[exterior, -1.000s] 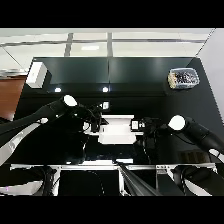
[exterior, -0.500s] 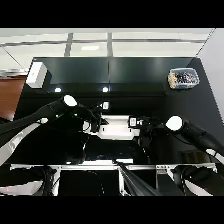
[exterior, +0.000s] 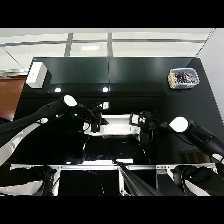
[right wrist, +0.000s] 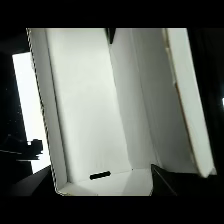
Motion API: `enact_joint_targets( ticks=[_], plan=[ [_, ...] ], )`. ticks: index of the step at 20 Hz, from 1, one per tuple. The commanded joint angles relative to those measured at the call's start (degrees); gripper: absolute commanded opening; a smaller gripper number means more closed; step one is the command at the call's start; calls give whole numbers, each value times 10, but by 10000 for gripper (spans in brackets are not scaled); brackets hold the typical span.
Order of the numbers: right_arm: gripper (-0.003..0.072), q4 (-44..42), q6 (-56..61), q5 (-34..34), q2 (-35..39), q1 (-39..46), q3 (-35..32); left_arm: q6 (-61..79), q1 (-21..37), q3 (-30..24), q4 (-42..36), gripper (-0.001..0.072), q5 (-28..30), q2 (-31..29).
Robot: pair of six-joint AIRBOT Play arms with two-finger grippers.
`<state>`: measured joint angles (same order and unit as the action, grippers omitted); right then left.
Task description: Fold the box and place the chain.
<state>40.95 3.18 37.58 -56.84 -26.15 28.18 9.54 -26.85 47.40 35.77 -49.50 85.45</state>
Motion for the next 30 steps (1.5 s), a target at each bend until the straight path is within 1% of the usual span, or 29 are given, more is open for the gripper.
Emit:
enact_joint_targets(
  ticks=[1, 5, 8, 10, 14, 16, 22, 25, 30],
  plan=[
    [716, 14, 0, -21, 4, 1, 10, 0, 0, 0, 0, 23, 0, 0],
    [716, 27, 0, -16, 3, 18, 13, 0, 0, 0, 0, 23, 0, 0],
    [716, 16, 0, -1, 1, 44, 13, 0, 0, 0, 0, 23, 0, 0],
    [716, 4, -20, 12, -6, 46, 13, 0, 0, 0, 0, 23, 0, 0],
    [716, -103, -148, 21, -46, 46, 13, 0, 0, 0, 0, 23, 0, 0],
    [716, -120, -184, 42, -70, 46, 13, 0, 0, 0, 0, 23, 0, 0],
    [715, -115, -219, 44, -116, 47, 13, 0, 0, 0, 0, 23, 0, 0],
    [715, -94, -216, 47, -127, 47, 14, 0, 0, 0, 0, 23, 0, 0],
    [714, -94, -203, 44, -141, 46, 15, 0, 0, 0, 0, 23, 0, 0]
  ],
)
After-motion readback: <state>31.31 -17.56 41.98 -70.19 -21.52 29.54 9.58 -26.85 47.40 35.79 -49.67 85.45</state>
